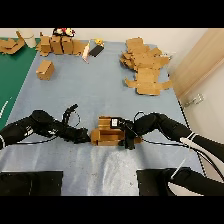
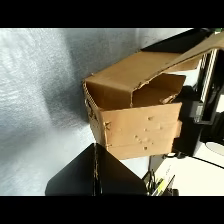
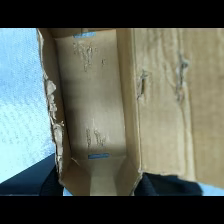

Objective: Fold the box.

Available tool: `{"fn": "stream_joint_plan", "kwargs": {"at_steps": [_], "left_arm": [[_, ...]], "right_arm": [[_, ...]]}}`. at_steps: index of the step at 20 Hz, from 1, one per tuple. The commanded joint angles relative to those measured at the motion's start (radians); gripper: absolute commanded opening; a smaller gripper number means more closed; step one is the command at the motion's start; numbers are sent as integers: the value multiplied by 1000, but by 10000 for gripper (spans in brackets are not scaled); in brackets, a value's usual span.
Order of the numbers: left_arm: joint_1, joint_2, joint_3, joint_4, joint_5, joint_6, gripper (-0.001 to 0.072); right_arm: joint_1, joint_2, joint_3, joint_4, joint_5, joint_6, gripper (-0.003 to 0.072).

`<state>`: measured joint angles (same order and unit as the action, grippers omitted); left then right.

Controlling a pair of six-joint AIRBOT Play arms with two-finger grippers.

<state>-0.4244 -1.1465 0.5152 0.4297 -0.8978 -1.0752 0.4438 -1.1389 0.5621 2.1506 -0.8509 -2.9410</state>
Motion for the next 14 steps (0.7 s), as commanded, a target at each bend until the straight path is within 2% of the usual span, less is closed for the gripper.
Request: {"fn": "stream_joint_plan", "kwargs": {"at_steps": [1, 7, 8, 9, 10, 14], "left_arm": [[0, -1, 1, -19, -22, 18, 15], [2, -1, 1, -18, -21, 40, 16], [2, -1, 1, -18, -19, 46, 104], [2, -1, 1, -18, -18, 46, 408], [2, -1, 1, -18, -18, 47, 493], [17, -1, 1, -14, -10, 47, 494]], "right_arm": [[0, 0, 0, 0, 0, 0, 505], [0, 0, 0, 0, 0, 0, 505], [0, 0, 0, 0, 0, 0, 505], [0, 0, 0, 0, 0, 0, 505], [0, 0, 0, 0, 0, 0, 505], [0, 0, 0, 0, 0, 0, 505]]}}
